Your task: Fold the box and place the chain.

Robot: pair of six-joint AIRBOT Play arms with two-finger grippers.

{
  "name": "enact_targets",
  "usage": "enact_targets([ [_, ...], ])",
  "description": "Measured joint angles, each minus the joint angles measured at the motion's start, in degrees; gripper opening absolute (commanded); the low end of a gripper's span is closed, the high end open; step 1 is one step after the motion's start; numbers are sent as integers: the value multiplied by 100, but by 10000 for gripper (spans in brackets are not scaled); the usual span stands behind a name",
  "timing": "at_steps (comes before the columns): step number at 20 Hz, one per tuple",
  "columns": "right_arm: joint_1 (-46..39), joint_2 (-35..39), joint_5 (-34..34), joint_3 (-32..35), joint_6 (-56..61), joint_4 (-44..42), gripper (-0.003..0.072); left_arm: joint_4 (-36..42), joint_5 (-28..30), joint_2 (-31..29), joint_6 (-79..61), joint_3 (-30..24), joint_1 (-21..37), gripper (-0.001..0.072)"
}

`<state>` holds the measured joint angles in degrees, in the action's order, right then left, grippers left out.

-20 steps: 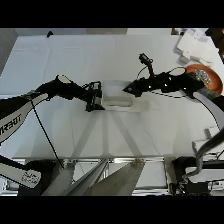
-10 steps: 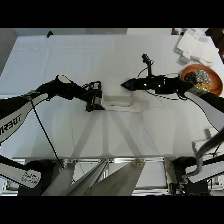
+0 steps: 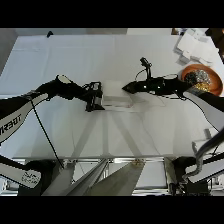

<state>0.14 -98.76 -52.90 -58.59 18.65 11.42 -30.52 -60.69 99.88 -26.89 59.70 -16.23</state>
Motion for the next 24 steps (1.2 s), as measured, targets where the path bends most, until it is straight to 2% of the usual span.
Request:
enact_targets([
  [4, -133, 170, -463, 2, -256, -363, 10, -2, -2, 0, 9, 0, 0, 277],
  [8, -398, 975, -780, 2, -780, -358, 7, -2, 0, 0, 9, 0, 0, 277],
  [10, -518, 1521, -935, 2, -964, 138, 7, 0, 0, 0, 9, 0, 0, 277],
  [14, -612, 2479, -1123, 138, -1137, 1755, 8, 0, 0, 0, 11, 0, 0, 277],
  [15, -597, 2649, -1071, 247, -1169, 2057, 30, 0, 0, 0, 11, 0, 0, 277],
  [17, -442, 2955, -828, 605, -1261, 2625, 190, 0, 0, 0, 11, 0, 0, 278],
  [18, -317, 3071, -610, 813, -1353, 2907, 231, 2, 2, 0, 11, 0, 0, 278],
  [19, -192, 3141, -391, 992, -1440, 3152, 235, 2, 2, 0, 11, 0, 0, 278],
  [21, 22, 3185, -103, 1244, -1585, 3526, 290, 2, 2, 0, 11, 0, 0, 278],
  [24, 177, 3112, 177, 1416, -1827, 3845, 297, 2, 2, 0, 11, 0, 0, 278],
])
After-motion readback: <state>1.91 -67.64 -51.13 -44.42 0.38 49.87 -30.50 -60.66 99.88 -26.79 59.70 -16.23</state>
